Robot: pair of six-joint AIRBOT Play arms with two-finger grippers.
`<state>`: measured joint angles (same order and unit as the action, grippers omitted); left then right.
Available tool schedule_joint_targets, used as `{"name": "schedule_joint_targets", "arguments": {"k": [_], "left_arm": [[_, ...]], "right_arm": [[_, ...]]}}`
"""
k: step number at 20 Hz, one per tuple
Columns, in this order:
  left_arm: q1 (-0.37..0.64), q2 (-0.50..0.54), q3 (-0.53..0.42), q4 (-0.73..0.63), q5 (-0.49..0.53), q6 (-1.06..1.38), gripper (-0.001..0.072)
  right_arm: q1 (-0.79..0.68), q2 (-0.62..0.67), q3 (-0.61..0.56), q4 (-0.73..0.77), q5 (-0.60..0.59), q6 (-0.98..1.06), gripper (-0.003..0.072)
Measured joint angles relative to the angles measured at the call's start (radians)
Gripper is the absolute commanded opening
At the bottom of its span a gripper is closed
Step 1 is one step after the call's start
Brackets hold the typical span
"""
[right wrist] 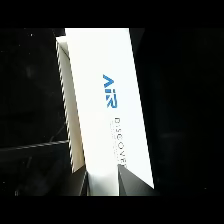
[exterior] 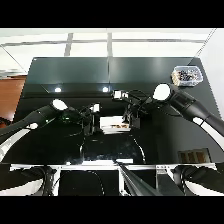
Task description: Fold the box and place the chain.
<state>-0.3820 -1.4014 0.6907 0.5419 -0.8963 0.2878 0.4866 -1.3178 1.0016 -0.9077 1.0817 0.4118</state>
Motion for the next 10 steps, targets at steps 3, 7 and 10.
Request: {"name": "schedule_joint_targets", "arguments": {"k": [3, 7, 10], "left_arm": [[0.0, 0.0, 0.0, 0.0, -0.001, 0.001, 0.05], [0.0, 0.0, 0.0, 0.0, -0.004, 0.001, 0.05], [0.0, 0.0, 0.0, 0.0, -0.003, 0.001, 0.05]], "right_arm": [[0.0, -0.002, 0.0, -0.001, 0.008, 0.001, 0.0211], [0.0, -0.003, -0.002, -0.015, 0.02, 0.005, 0.0345], [0.0, -0.003, -0.002, -0.013, 0.016, 0.005, 0.0344]]}}
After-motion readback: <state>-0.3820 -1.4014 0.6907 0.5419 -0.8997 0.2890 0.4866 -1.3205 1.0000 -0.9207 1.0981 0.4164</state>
